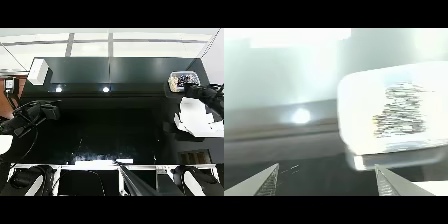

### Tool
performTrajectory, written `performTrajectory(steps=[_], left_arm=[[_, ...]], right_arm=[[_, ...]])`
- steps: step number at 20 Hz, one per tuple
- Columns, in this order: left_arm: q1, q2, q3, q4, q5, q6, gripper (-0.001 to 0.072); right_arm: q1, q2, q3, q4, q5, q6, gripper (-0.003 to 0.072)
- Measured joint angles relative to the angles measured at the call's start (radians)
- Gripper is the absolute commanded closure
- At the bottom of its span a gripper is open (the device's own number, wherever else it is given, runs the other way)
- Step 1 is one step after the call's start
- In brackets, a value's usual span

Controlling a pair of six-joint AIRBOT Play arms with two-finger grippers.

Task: Fold the box and place the chain.

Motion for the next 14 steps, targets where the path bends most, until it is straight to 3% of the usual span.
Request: performTrajectory(steps=[3, 6, 10, 14], left_arm=[[0.000, -0.006, 0.000, 0.000, 0.050, 0.000, 0.0001], [0.000, -0.010, 0.000, 0.001, 0.068, 0.000, 0.0002], [-0.001, -0.011, 0.000, 0.000, 0.071, 0.000, 0.0002], [-0.001, -0.011, 0.000, -0.001, 0.073, 0.000, 0.0002]], right_arm=[[-0.132, -0.076, 0.042, -0.049, -0.038, 0.015, -0.0034], [-0.338, -0.214, 0.167, -0.123, 0.005, 0.057, -0.0034], [-0.568, -0.426, 0.397, -0.254, 0.273, 0.120, -0.0034], [-0.654, -0.618, 0.599, -0.439, 0.601, 0.138, -0.0034]])
